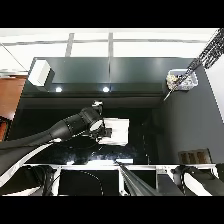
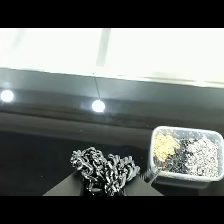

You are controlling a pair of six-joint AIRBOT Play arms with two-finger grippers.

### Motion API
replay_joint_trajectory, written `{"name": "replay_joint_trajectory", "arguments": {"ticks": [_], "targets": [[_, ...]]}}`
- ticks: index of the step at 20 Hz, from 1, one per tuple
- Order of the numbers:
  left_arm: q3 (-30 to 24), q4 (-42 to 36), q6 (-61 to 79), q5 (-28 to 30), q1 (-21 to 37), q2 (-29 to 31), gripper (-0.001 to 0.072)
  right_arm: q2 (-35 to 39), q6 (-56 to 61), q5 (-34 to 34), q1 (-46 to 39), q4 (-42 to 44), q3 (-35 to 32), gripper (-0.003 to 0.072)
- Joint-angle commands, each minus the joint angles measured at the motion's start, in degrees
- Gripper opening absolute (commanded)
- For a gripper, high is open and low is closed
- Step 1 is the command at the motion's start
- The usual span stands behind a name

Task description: Fold the box and place the chain.

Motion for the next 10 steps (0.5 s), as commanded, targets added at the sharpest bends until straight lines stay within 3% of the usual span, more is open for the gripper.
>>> {"name": "replay_joint_trajectory", "arguments": {"ticks": [1,10], "targets": [[-0.02,0.00,0.00,0.00,-0.02,0.00,0.0032,1.66,-0.55,-1.11,0.33,1.20,0.02,0.0011],[-0.02,0.00,0.00,0.00,-0.02,0.00,0.0032,-5.75,-0.52,-13.88,-0.63,-4.83,0.07,0.0010]]}}
